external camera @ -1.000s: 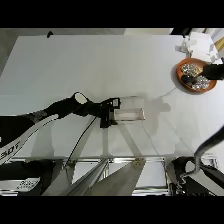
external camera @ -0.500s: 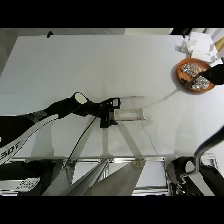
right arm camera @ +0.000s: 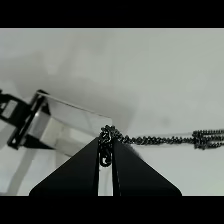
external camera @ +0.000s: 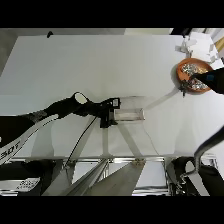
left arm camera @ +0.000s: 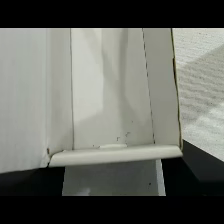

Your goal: Fold the box and place the chain.

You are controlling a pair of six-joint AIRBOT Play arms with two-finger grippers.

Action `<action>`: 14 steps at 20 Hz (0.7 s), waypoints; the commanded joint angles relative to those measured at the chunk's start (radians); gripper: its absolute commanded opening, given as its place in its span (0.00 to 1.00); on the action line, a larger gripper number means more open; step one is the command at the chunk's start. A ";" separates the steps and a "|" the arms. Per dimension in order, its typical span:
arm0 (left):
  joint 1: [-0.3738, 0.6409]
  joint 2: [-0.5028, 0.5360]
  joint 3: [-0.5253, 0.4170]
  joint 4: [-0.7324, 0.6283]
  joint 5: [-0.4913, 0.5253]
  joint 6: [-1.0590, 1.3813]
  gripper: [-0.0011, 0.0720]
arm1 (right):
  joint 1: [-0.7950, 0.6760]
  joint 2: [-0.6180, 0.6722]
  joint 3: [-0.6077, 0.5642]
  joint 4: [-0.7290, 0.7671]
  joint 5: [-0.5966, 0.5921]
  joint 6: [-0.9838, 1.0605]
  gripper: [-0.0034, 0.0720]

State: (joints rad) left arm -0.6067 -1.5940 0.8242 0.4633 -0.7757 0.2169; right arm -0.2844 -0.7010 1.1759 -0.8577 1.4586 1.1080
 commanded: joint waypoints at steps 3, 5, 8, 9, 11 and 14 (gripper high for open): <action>0.001 0.001 0.000 0.000 0.000 0.000 0.30 | 0.116 0.026 -0.001 -0.043 0.060 0.022 0.06; 0.001 0.001 0.000 0.000 0.000 0.000 0.30 | 0.164 0.036 -0.001 -0.035 0.059 0.021 0.06; 0.001 0.001 0.000 0.000 0.000 0.000 0.30 | 0.203 0.055 -0.001 -0.035 0.015 0.021 0.06; 0.001 0.001 0.000 0.000 0.000 0.000 0.30 | 0.202 0.057 -0.001 -0.037 0.011 0.021 0.06; 0.001 0.001 0.000 0.000 0.000 0.000 0.30 | 0.202 0.056 -0.002 -0.114 -0.007 0.015 0.06; 0.001 0.001 0.000 0.000 0.000 0.000 0.30 | 0.202 0.028 -0.026 -0.465 -0.078 0.097 0.06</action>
